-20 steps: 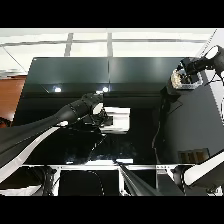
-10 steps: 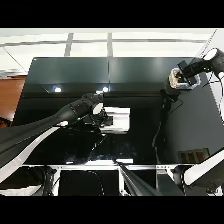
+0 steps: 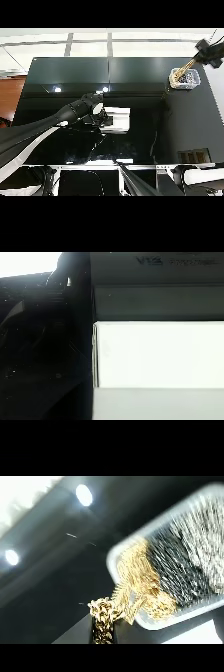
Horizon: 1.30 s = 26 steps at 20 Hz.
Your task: Fold the box and place the chain.
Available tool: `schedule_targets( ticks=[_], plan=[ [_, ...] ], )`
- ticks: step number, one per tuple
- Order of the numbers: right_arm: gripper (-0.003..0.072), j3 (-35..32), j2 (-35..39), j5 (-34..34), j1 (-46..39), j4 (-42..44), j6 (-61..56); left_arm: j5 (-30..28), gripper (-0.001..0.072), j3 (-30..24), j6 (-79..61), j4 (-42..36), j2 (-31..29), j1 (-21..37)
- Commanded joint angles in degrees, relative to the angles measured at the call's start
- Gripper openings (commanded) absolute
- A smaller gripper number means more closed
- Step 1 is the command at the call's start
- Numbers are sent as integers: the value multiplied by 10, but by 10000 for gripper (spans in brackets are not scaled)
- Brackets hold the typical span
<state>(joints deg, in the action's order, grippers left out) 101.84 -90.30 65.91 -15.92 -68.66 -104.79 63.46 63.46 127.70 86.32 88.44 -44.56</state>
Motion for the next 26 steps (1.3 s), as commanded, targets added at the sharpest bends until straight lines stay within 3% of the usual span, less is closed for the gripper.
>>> schedule_targets(
  ticks=[1,4,12,18,21,26],
  plan=[
    [10,6,101,-5,-2,31,75,0,27,0,0,0,0,0],
    [9,25,176,0,-1,75,103,0,27,0,0,0,0,0],
    [11,35,323,114,10,175,158,0,27,0,0,0,0,0],
    [11,35,331,153,10,367,171,0,27,0,0,0,0,0],
    [12,35,332,236,11,384,180,0,27,0,0,0,0,0],
    [12,35,331,242,68,372,188,0,27,0,0,0,0,0]
  ],
)
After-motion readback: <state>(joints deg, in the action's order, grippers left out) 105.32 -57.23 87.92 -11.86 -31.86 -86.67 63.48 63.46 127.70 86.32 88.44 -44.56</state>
